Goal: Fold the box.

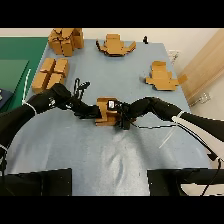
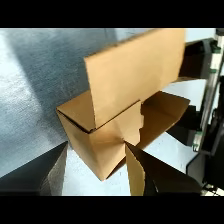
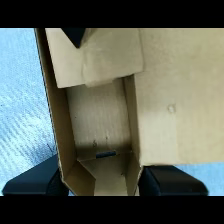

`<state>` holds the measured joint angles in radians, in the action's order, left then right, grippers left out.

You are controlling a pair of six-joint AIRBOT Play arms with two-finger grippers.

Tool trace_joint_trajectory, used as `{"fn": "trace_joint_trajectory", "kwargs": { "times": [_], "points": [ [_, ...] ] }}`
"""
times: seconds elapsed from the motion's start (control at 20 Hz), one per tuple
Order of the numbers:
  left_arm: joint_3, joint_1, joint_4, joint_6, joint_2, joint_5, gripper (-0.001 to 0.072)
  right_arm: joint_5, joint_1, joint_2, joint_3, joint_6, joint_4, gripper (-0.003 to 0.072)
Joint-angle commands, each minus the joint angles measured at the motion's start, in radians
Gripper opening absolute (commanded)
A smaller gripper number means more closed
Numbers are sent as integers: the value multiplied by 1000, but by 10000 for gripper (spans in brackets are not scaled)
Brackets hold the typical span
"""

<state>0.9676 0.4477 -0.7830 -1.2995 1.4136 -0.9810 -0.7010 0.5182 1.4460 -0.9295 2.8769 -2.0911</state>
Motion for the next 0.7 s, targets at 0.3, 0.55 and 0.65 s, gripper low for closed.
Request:
{"fn": "trace_joint_trajectory", "kwargs": {
  "times": [0.3, 0.55, 0.65],
  "points": [
    [97, 169, -402, -505, 1, 110, 536, 1, 1, 1, 0, 0, -2, 159],
    [146, 236, -584, -687, 18, 68, 535, 4, 1, 3, 0, 0, -19, 159],
    [177, 259, -586, -687, 65, -24, 536, 3, 1, 13, 0, 0, -19, 159]
  ]
}}
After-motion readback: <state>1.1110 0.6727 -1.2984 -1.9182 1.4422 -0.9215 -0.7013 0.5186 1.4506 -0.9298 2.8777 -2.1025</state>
